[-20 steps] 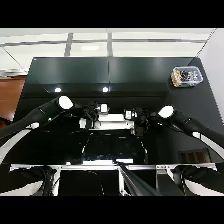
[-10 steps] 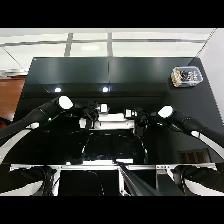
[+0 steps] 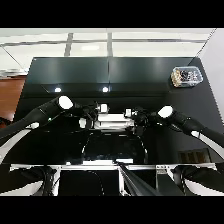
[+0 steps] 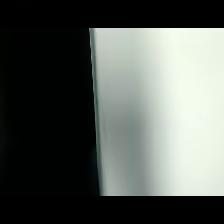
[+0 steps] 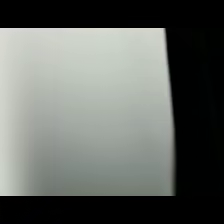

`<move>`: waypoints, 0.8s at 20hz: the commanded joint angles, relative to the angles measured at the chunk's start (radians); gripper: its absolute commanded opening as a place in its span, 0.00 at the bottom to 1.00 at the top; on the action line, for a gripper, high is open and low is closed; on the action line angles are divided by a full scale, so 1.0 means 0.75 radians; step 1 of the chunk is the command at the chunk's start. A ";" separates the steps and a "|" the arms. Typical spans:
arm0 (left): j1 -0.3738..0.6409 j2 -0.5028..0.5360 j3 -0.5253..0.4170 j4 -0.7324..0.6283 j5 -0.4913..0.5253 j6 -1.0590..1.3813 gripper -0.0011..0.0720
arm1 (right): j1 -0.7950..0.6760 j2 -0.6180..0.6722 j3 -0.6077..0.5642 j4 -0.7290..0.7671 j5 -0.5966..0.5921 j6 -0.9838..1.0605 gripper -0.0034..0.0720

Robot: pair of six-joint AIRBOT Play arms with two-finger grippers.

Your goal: Fold the box and place the chain.

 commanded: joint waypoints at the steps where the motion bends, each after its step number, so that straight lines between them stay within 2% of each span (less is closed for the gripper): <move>1: 0.001 0.002 0.013 -0.004 -0.001 -0.099 0.37 | -0.001 -0.001 -0.001 -0.001 -0.016 -0.001 0.63; 3: 0.003 0.025 0.038 0.010 -0.006 -0.195 0.75 | -0.001 -0.001 -0.001 0.000 -0.031 0.000 0.63; 4: 0.006 0.056 0.048 0.045 0.000 -0.251 0.90 | -0.001 -0.001 -0.001 0.000 -0.031 0.000 0.63; 5: 0.012 0.103 0.054 0.094 0.005 -0.326 0.98 | -0.001 -0.001 -0.001 0.000 -0.031 0.007 0.63; 7: 0.044 0.210 0.057 0.240 -0.032 -0.522 0.98 | -0.001 -0.001 -0.001 0.005 -0.030 0.015 0.63; 9: 0.097 0.303 0.056 0.386 -0.176 -0.728 0.97 | -0.001 -0.001 -0.001 0.010 -0.030 0.021 0.63; 11: 0.161 0.345 0.056 0.414 -0.389 -0.891 0.91 | -0.001 -0.001 -0.001 0.010 -0.030 0.026 0.63; 12: 0.183 0.343 0.054 0.404 -0.487 -0.984 0.68 | -0.001 -0.001 -0.001 0.010 -0.030 0.026 0.63; 13: 0.196 0.339 0.041 0.388 -0.579 -1.053 0.23 | -0.001 -0.001 -0.001 0.010 -0.031 0.026 0.63; 14: 0.199 0.332 0.022 0.346 -0.653 -1.029 0.05 | -0.001 -0.001 -0.001 0.010 -0.031 0.026 0.63; 16: 0.198 0.325 -0.057 0.115 -0.639 -0.977 0.05 | -0.001 -0.001 -0.001 0.010 -0.030 0.026 0.63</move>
